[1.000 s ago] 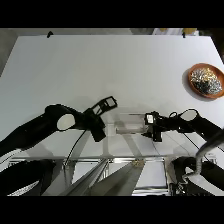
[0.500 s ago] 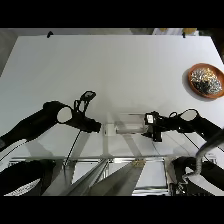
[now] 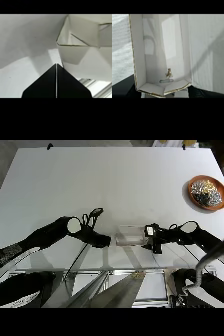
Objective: Fold the box and place the chain.
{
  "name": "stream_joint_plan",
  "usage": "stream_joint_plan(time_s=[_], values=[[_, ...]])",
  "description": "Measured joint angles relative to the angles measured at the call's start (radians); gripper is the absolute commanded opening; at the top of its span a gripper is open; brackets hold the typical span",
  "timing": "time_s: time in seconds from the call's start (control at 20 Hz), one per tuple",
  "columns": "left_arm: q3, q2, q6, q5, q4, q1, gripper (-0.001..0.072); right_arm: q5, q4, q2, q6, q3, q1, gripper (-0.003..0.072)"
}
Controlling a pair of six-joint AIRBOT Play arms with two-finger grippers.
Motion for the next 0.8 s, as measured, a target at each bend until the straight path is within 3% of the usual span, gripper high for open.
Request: stream_joint_plan(time_s=[0.05, 0.15, 0.2, 0.4, 0.5, 0.6, 0.7, 0.8], values=[[0.005, 0.007, 0.006, 0.004, -0.008, -0.007, 0.0091, 0.000, 0.000, 0.000, 0.000, 0.000, 0.000, 0.0342], [0.017, 0.017, 0.014, 0.009, -0.024, -0.020, 0.0097, 0.000, 0.000, 0.000, 0.000, 0.000, 0.000, 0.0342], [0.024, 0.021, 0.017, 0.013, -0.032, -0.025, 0.0160, 0.000, 0.000, 0.000, 0.000, 0.000, 0.000, 0.0342], [0.048, 0.027, 0.021, 0.027, -0.047, -0.036, 0.0173, 0.000, 0.000, 0.000, 0.000, 0.000, 0.000, 0.0342], [0.060, 0.028, 0.023, 0.032, -0.051, -0.039, 0.0231, 0.000, 0.000, 0.000, 0.000, 0.000, 0.000, 0.0342], [0.065, 0.028, 0.023, 0.035, -0.051, -0.039, 0.0232, 0.000, 0.000, 0.000, 0.000, 0.000, 0.000, 0.0342], [0.068, 0.027, 0.023, 0.036, -0.053, -0.040, 0.0355, 0.000, 0.000, 0.000, 0.000, 0.000, 0.000, 0.0342], [0.070, 0.027, 0.022, 0.038, -0.053, -0.040, 0.0355, 0.000, 0.000, 0.000, 0.000, 0.000, 0.000, 0.0342]])
